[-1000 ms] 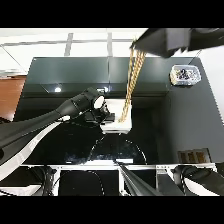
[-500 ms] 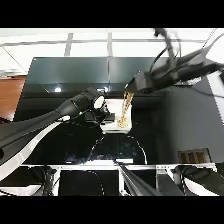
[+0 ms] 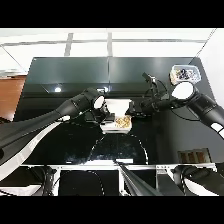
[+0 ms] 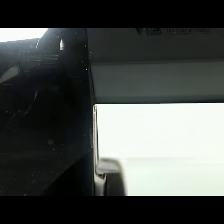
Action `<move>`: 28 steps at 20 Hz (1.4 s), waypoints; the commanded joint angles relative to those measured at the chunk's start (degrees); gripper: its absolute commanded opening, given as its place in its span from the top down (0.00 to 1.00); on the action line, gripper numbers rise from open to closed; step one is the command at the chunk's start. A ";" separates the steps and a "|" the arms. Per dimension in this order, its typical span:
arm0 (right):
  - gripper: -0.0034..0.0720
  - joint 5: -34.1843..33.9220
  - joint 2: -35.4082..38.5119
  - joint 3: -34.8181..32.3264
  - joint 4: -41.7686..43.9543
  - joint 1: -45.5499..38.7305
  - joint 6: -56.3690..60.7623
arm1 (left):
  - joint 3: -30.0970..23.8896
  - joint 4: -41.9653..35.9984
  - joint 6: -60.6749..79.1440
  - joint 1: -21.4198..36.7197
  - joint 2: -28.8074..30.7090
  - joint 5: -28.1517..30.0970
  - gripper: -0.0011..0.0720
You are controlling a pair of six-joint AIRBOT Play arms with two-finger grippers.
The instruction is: Fold the box and place the chain.
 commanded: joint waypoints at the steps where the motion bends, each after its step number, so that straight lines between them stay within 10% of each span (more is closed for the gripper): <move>1: 0.72 -3.28 -0.04 -1.86 1.55 0.04 0.20 | 0.04 0.00 0.00 0.04 0.04 0.04 0.95; 2: 0.51 -3.41 -0.04 -1.84 1.36 -0.31 0.17 | 0.04 0.00 0.00 0.04 0.04 0.07 0.95; 15: 0.51 3.04 0.13 -1.81 -3.13 -12.94 -7.43 | 0.07 -0.28 0.00 0.28 -0.07 -0.17 0.95; 16: 0.51 2.64 0.13 -1.81 -3.13 -12.61 -8.09 | 0.37 -0.72 -0.17 0.31 -0.07 -0.68 0.89; 18: 0.51 2.12 0.13 -1.81 -3.19 -12.46 -8.61 | 1.92 -0.61 -0.76 0.22 0.26 -3.08 0.43; 24: 0.51 1.09 0.13 -1.81 -3.19 -12.48 -8.87 | 3.08 5.27 5.42 -0.09 11.65 -5.60 0.43; 28: 0.51 1.09 0.13 -1.81 -2.69 -12.48 -8.81 | -7.21 14.49 7.54 5.25 22.03 -8.55 0.43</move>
